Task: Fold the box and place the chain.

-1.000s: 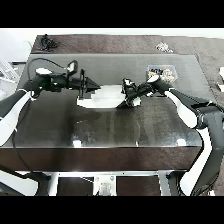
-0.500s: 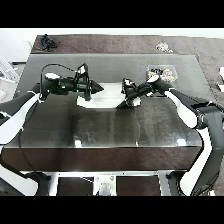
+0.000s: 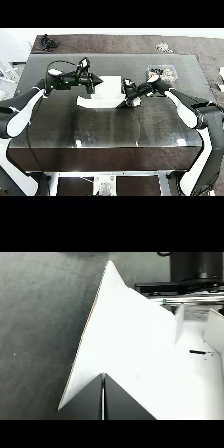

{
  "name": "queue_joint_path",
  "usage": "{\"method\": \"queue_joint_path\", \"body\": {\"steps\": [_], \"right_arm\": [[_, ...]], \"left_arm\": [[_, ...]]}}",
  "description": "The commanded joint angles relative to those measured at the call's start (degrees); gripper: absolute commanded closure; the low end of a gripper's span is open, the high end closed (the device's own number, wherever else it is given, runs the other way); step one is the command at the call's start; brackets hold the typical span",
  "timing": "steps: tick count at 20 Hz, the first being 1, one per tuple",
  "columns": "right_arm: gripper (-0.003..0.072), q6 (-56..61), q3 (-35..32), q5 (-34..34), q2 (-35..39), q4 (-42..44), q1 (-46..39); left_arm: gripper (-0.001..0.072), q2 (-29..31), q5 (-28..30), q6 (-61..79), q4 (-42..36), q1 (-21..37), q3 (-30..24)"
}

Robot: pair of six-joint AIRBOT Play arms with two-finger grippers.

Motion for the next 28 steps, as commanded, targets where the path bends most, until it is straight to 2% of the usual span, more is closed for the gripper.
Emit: {"method": "queue_joint_path", "body": {"steps": [1,10,21,25,28], "right_arm": [[0.0123,0.00,0.02,0.02,0.00,0.02,-0.02],[0.0123,0.00,0.02,0.02,0.00,0.02,-0.02],[0.0123,0.00,0.02,0.02,0.00,0.00,-0.02],[0.0123,0.00,0.02,0.02,0.00,0.02,-0.02],[0.0123,0.00,0.02,0.02,0.00,0.00,-0.04]], "left_arm": [[0.0690,-1.40,2.34,-1.55,1.51,0.02,1.01],[0.0690,-5.07,0.76,-1.84,2.84,0.00,1.03],[0.0690,-5.22,0.92,-0.90,3.19,0.00,1.60],[0.0690,-2.01,-1.14,-0.94,3.32,0.15,4.44],[0.0690,2.60,-7.34,-2.40,6.29,2.34,4.46]]}}
